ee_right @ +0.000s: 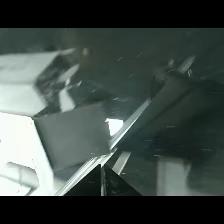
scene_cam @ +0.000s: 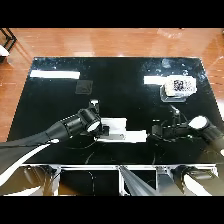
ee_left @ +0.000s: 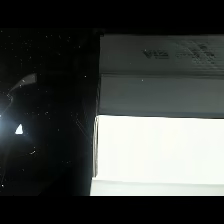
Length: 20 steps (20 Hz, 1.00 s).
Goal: Fold the box and place the chain.
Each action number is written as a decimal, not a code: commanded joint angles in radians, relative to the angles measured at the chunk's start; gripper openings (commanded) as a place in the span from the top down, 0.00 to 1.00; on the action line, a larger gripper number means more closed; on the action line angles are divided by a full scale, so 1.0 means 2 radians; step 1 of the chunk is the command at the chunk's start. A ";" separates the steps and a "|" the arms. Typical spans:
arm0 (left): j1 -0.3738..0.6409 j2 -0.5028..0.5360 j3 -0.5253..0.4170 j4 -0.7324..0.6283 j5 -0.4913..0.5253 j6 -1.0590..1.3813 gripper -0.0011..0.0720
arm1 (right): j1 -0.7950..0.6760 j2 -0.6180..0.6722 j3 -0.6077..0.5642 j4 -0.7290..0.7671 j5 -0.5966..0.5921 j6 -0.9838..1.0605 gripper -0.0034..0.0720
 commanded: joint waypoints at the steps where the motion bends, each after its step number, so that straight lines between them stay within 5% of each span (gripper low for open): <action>1: 0.001 0.000 0.000 0.001 0.000 0.000 0.95 | 0.053 -0.050 -0.006 0.108 -0.039 -0.046 0.92; 4: 0.001 0.000 0.000 0.001 0.000 0.000 0.95 | 0.092 -0.072 0.010 0.175 -0.053 -0.098 0.92; 5: 0.001 0.000 0.000 0.001 0.000 0.000 0.95 | 0.093 -0.072 0.020 0.175 -0.048 -0.099 0.81; 6: 0.001 0.000 0.000 0.001 0.000 0.000 0.95 | 0.092 -0.072 0.033 0.173 -0.033 -0.099 0.37; 7: 0.000 0.000 0.000 0.000 0.000 0.000 0.95 | 0.092 -0.072 0.047 0.167 -0.014 -0.101 0.14; 13: 0.000 0.000 0.000 0.000 0.000 0.000 0.95 | 0.094 -0.072 0.094 0.153 0.051 -0.111 0.14; 20: 0.000 0.000 0.000 0.002 0.000 0.000 0.95 | 0.150 -0.072 0.094 0.152 0.020 -0.093 0.16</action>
